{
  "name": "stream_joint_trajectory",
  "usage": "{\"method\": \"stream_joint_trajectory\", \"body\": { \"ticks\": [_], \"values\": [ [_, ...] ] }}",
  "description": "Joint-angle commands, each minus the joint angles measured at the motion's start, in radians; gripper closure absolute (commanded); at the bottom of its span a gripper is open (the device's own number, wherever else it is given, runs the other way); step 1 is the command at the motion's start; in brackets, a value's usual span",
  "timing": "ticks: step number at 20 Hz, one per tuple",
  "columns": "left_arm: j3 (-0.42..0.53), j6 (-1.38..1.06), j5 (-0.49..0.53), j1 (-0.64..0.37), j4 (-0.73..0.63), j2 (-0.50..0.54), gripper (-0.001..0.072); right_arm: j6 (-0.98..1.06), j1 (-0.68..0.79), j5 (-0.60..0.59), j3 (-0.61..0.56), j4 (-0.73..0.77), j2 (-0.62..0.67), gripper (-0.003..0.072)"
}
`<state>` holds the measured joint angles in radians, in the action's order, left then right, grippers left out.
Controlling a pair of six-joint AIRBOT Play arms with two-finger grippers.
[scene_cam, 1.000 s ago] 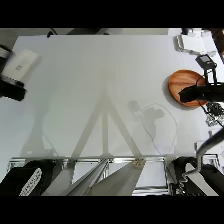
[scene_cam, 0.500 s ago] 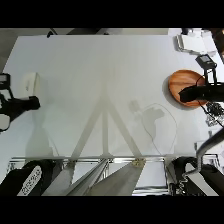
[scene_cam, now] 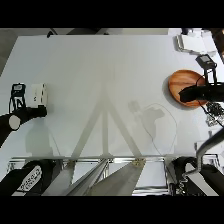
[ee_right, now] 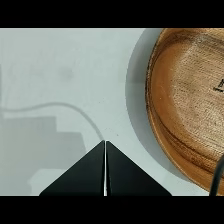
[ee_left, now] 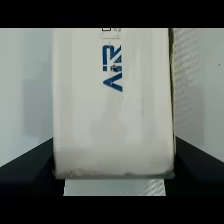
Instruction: Fold the box and place the chain.
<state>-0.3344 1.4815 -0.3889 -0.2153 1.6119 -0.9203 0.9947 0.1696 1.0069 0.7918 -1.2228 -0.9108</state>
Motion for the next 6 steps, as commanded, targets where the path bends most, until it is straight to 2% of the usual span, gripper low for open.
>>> {"method": "stream_joint_trajectory", "body": {
  "ticks": [1,6],
  "values": [
    [0.002,0.000,-0.045,-0.001,0.002,0.122,0.0133,0.000,0.001,0.000,0.000,0.000,0.001,0.0675],
    [0.002,0.000,-0.151,-0.001,0.002,0.393,0.0134,0.000,0.001,0.000,0.000,0.000,0.001,0.0675]
  ]
}}
